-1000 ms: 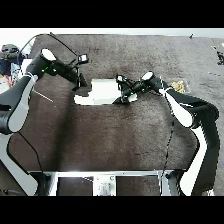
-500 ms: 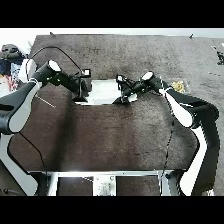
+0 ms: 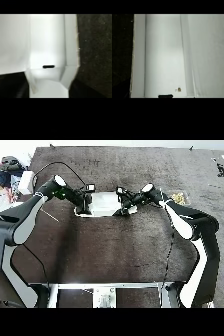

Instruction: Fold the box and place the chain.

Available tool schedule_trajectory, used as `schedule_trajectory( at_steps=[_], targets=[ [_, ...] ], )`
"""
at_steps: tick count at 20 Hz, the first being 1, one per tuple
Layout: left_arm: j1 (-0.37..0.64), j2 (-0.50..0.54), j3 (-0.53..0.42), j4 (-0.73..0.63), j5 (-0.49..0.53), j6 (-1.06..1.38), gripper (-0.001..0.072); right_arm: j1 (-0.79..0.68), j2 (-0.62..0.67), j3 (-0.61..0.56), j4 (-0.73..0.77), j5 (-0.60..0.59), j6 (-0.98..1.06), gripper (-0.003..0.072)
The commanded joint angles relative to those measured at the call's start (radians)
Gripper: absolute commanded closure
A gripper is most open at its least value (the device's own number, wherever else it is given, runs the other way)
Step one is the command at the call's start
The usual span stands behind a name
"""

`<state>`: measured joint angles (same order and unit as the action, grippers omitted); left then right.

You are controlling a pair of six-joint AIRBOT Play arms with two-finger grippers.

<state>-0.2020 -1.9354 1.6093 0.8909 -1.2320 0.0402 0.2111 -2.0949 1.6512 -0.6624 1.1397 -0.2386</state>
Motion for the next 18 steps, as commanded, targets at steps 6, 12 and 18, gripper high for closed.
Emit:
schedule_trajectory(
  at_steps=[6,12,18],
  targets=[
    [-0.001,-0.008,-0.006,-0.016,0.01,-0.006,0.0594,0.0,0.0,0.0,0.0,0.0,0.0,0.0228],
    [-0.001,-0.015,-0.006,-0.114,0.016,-0.004,0.0595,0.0,0.0,0.0,0.0,0.0,0.0,0.0228],
    [-0.001,-0.033,-0.017,-0.223,0.016,0.032,0.0594,0.0,0.0,0.0,0.0,0.0,0.0,0.0228]
  ],
)
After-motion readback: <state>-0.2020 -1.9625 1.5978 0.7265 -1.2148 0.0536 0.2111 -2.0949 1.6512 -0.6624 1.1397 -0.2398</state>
